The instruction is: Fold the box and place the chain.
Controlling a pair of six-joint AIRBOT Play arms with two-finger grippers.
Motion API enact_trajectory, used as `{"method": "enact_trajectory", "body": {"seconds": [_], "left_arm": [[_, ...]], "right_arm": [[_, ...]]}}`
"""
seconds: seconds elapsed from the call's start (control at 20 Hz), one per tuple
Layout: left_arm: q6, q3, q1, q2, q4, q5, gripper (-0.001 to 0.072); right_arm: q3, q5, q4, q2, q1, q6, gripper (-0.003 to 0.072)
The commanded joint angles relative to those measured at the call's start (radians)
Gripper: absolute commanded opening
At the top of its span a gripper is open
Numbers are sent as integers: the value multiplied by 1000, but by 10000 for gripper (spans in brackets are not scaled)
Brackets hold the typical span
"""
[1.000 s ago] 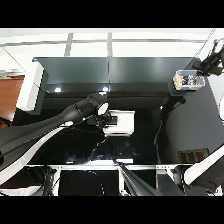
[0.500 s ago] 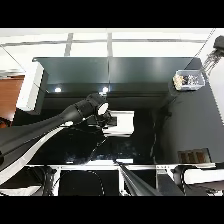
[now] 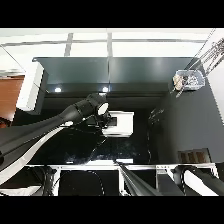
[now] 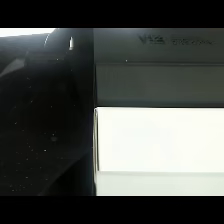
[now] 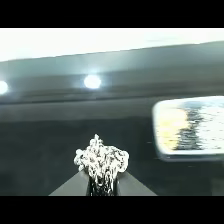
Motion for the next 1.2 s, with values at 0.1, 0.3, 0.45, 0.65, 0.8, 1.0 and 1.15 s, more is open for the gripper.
{"method": "enact_trajectory", "body": {"seconds": [0.1, 0.3, 0.45, 0.65, 0.8, 1.0, 1.15], "left_arm": [[0, 1, 0, 0, 0, -9, 26], [0, 1, 1, 0, 0, -9, 27], [0, 1, 0, 0, 0, -9, 26], [0, 1, 0, 0, 0, -9, 26], [0, 1, 0, 0, 0, -9, 27], [0, 1, 0, 0, 0, -9, 26], [0, 1, 0, 0, 1, -9, 26]], "right_arm": [[-66, 227, 121, 144, 172, -50, 7], [-166, 254, 246, 167, 308, -18, 7], [-252, 142, 319, 167, 407, -10, 7], [-327, -75, 416, 160, 520, -11, 8], [-335, -149, 418, 139, 571, -12, 8], [-335, -163, 410, 135, 584, -10, 8], [-391, -115, 381, 135, 585, 13, 9]]}}
